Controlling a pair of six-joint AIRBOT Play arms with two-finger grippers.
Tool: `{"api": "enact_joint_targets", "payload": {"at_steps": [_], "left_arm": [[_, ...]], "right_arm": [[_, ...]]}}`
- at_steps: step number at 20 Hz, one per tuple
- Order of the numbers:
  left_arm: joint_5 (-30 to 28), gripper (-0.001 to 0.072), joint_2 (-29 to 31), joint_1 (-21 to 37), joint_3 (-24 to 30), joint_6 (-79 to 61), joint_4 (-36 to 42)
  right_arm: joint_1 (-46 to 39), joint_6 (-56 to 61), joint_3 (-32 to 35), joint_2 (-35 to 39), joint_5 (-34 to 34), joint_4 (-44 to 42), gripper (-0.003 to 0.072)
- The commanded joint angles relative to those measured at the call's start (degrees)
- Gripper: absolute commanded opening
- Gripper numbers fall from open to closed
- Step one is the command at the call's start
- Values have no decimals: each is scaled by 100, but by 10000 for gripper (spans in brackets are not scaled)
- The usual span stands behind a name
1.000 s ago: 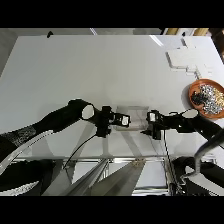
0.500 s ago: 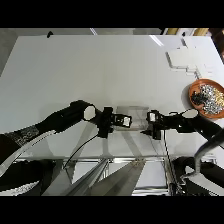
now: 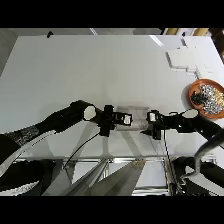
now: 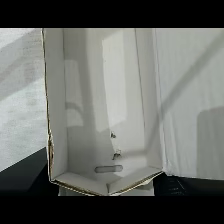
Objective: Fold the box and place the chain.
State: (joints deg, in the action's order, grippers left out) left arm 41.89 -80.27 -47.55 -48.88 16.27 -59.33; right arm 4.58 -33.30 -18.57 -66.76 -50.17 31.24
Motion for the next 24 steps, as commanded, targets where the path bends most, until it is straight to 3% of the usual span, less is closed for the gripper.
{"api": "enact_joint_targets", "payload": {"at_steps": [1, 9, 10, 13, 17, 20, 22, 24], "left_arm": [[-98, 191, -4, -4, 0, -269, 387], [-208, 183, -166, -52, 0, -472, 1180], [-203, 108, -168, -52, 0, -474, 1305], [-203, 92, -177, -52, 0, -474, 1344], [-208, 220, -219, -52, 0, -472, 1346], [-232, 466, -247, -52, 0, -470, 1346], [-227, 519, -256, -52, 0, -463, 1346], [-223, 519, -256, -52, 0, -428, 1346]], "right_arm": [[0, 0, 0, 4, 0, -2, 411], [0, 0, 0, 4, 0, -2, 411], [0, 2, 0, 4, 0, -2, 411], [0, 0, 0, 4, 0, -2, 411], [0, 0, 0, 4, 0, -2, 411], [0, 2, 0, 4, 0, -2, 411], [0, 2, 0, 4, 0, -2, 411], [0, 0, 0, 4, 0, -2, 411]]}}
